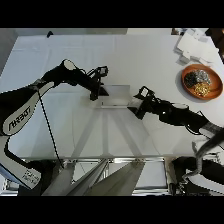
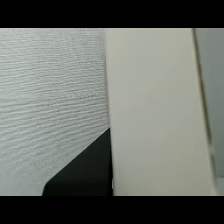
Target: Fold the box and place the chain.
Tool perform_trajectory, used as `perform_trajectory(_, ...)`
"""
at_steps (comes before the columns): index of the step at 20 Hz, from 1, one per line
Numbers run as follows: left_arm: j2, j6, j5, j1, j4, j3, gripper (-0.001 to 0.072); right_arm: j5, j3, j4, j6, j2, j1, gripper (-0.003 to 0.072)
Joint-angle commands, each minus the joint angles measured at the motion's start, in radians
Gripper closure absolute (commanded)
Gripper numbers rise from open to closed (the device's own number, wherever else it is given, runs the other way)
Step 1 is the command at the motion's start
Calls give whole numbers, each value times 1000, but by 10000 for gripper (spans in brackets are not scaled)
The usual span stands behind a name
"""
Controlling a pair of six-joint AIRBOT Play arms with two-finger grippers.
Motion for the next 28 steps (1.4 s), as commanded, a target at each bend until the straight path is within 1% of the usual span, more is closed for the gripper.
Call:
perform_trajectory(1,-1,1,-3,-1,0,0,698,3,25,-9,4,-8,-29,6)
perform_trajectory(3,-1,1,-3,0,0,0,698,24,35,-35,26,-13,-34,5)
perform_trajectory(6,-1,1,-3,0,0,0,698,164,36,-101,48,-13,-34,5)
perform_trajectory(10,-1,1,-3,0,0,0,698,232,36,-105,50,-13,-34,8)
perform_trajectory(16,-1,1,-3,-1,0,0,698,230,36,-111,60,-13,-34,8)
perform_trajectory(18,-1,1,-3,0,0,0,698,227,36,-113,156,-12,-34,8)
perform_trajectory(19,-1,1,-3,-1,0,0,698,227,36,-129,172,-5,-34,8)
perform_trajectory(21,-1,1,-3,0,0,0,698,225,34,-231,192,38,-34,8)
perform_trajectory(22,-1,1,-3,0,0,0,698,225,29,-305,236,71,-34,8)
perform_trajectory(24,-1,1,-3,0,0,0,698,214,-8,-425,293,144,-34,8)
perform_trajectory(26,-1,1,-3,-1,0,0,698,211,-39,-484,344,203,-34,8)
perform_trajectory(28,-1,1,-3,0,0,0,698,236,-43,-528,395,230,-34,8)
